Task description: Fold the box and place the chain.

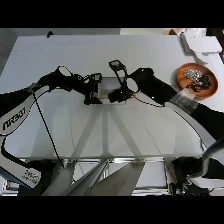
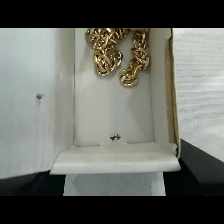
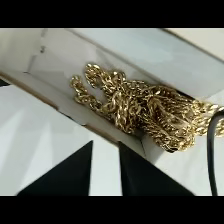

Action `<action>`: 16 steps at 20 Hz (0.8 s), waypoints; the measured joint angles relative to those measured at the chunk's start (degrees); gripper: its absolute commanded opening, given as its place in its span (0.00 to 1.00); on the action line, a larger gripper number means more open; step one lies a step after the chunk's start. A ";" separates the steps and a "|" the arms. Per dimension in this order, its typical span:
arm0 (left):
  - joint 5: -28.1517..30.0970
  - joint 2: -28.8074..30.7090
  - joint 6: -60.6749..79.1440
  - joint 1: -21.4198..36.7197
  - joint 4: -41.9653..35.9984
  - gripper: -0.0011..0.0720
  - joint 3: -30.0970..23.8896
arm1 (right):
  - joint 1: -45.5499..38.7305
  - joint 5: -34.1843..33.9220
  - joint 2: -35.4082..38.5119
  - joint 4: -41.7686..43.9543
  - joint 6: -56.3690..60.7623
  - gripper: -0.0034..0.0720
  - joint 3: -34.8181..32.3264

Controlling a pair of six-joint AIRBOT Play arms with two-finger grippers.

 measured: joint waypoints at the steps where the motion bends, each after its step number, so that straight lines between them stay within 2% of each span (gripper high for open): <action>1: 0.00 0.00 0.02 0.00 0.00 0.39 -0.02 | 0.00 -0.17 1.62 -0.28 -1.33 0.48 0.00; 9: 0.00 0.00 0.09 0.00 0.02 0.39 -0.02 | -2.49 1.03 12.74 -3.93 -18.58 0.50 0.00; 11: 0.00 0.00 0.11 0.00 0.02 0.39 -0.02 | -6.49 2.38 13.88 0.46 -28.41 0.50 -0.09; 16: 0.00 0.00 0.11 0.00 0.02 0.39 0.00 | -19.89 4.81 14.67 21.00 -58.21 0.50 -4.17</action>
